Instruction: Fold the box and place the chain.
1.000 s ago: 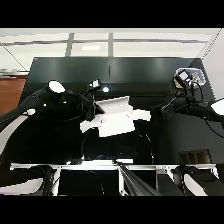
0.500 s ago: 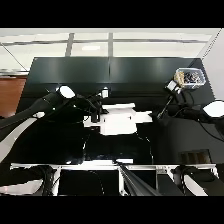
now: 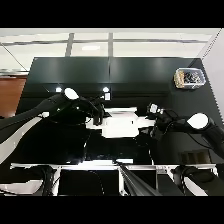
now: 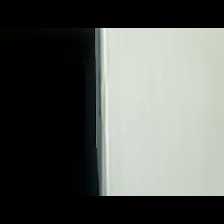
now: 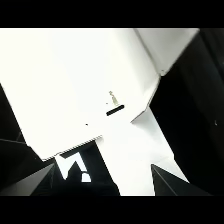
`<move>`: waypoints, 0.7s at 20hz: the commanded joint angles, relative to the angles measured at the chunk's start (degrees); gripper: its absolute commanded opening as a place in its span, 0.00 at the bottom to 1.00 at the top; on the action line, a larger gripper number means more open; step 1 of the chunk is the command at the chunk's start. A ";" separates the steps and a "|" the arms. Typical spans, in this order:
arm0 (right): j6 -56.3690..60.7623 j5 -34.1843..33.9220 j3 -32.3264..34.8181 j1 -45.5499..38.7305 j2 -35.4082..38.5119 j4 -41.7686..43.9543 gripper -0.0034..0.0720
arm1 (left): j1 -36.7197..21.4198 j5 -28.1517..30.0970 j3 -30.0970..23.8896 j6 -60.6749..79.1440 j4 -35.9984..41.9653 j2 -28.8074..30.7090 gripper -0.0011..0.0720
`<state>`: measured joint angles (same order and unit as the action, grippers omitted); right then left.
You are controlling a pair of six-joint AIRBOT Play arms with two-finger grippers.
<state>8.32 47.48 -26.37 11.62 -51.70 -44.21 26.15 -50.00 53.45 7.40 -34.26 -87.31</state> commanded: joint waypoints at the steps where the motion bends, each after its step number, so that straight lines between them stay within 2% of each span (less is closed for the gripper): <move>1: -2.12 -3.96 1.95 1.73 -0.13 -1.14 0.98 | 0.02 0.02 -0.02 0.11 -0.13 -0.92 0.05; 5: -2.38 -3.06 1.95 1.73 -2.08 -6.45 0.95 | 0.22 -0.20 0.00 0.11 -1.90 -1.64 0.05; 9: -4.28 -2.93 1.95 5.86 -4.42 -3.13 0.95 | 0.24 -0.17 0.04 0.11 -1.90 -1.62 0.05; 14: -5.66 -10.67 1.86 12.22 -6.19 2.34 0.95 | 0.24 -0.20 0.04 0.09 -1.88 -1.62 0.05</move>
<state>4.12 40.80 -24.45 21.06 -57.14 -45.23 26.37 -50.15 53.49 7.53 -35.86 -88.88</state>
